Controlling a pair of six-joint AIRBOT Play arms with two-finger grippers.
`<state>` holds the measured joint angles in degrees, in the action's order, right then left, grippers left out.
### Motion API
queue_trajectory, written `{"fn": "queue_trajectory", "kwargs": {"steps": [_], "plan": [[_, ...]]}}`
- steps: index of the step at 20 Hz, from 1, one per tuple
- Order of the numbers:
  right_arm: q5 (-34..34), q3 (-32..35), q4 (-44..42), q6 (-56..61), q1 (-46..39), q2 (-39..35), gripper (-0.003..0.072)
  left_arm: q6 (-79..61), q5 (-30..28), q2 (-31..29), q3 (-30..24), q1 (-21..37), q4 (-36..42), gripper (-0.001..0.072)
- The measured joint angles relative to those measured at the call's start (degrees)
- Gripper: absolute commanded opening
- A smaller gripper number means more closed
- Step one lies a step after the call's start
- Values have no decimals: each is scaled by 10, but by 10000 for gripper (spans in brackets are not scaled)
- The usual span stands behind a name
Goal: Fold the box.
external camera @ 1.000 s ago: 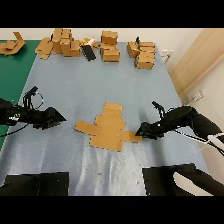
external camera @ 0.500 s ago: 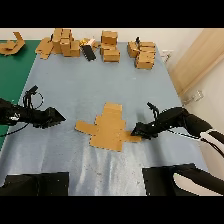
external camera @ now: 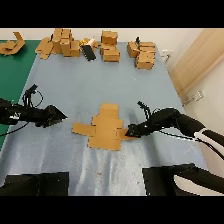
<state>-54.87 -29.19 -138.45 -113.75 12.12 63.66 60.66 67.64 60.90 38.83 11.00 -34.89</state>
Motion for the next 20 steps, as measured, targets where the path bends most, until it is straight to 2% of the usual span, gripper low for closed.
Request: {"fn": "queue_trajectory", "kwargs": {"steps": [4, 5, 6, 7, 12, 20], "plan": [[-28, 10, -17, -94, 28, -20, 0, -39, 8, 36, 1, 0, 23, 418], [-32, 16, -17, -109, 35, -28, 0, -57, 10, 50, 1, 0, 29, 438], [-37, 20, -17, -122, 43, -37, 0, -75, 10, 64, 1, 0, 38, 565], [-39, 24, -17, -130, 49, -43, 0, -97, 11, 80, 1, 0, 53, 576], [-45, 30, -16, -151, 65, -58, 0, -183, 15, 142, 1, -12, 128, 576], [-46, 32, -14, -157, 68, -61, 1, -235, -11, 200, 12, -113, 151, 576]]}}
